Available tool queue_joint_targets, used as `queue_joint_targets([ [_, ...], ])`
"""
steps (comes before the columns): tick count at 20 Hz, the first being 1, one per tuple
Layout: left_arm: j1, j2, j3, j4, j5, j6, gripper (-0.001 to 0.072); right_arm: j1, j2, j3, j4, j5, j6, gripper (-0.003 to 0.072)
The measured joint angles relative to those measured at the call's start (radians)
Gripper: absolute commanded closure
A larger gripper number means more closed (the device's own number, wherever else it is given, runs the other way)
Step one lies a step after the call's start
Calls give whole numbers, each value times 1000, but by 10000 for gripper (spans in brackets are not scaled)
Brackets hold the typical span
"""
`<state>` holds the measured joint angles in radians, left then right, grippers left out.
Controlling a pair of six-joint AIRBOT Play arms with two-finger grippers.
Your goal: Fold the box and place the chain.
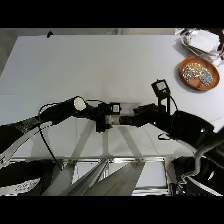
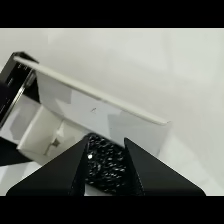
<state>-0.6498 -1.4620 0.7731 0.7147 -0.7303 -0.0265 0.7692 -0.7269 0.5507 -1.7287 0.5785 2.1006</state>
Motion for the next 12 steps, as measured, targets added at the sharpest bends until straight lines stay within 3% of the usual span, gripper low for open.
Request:
queue_joint_targets([
  [2, 0, 0, 0, 0, 0, 0, 498, -79, 0, 59, 90, 54, -153, 437],
  [4, 0, 0, 0, 0, 0, 0, 498, -173, -6, 119, 187, 97, -323, 529],
  [6, 0, 0, 0, 0, 0, 0, 498, -277, -32, 171, 311, 126, -505, 539],
  [7, 0, 0, 0, 0, 0, 0, 498, -329, -55, 193, 381, 137, -600, 589],
  [12, 0, 0, 0, 0, 0, 0, 498, -529, -295, 275, 822, 254, -1177, 630],
])
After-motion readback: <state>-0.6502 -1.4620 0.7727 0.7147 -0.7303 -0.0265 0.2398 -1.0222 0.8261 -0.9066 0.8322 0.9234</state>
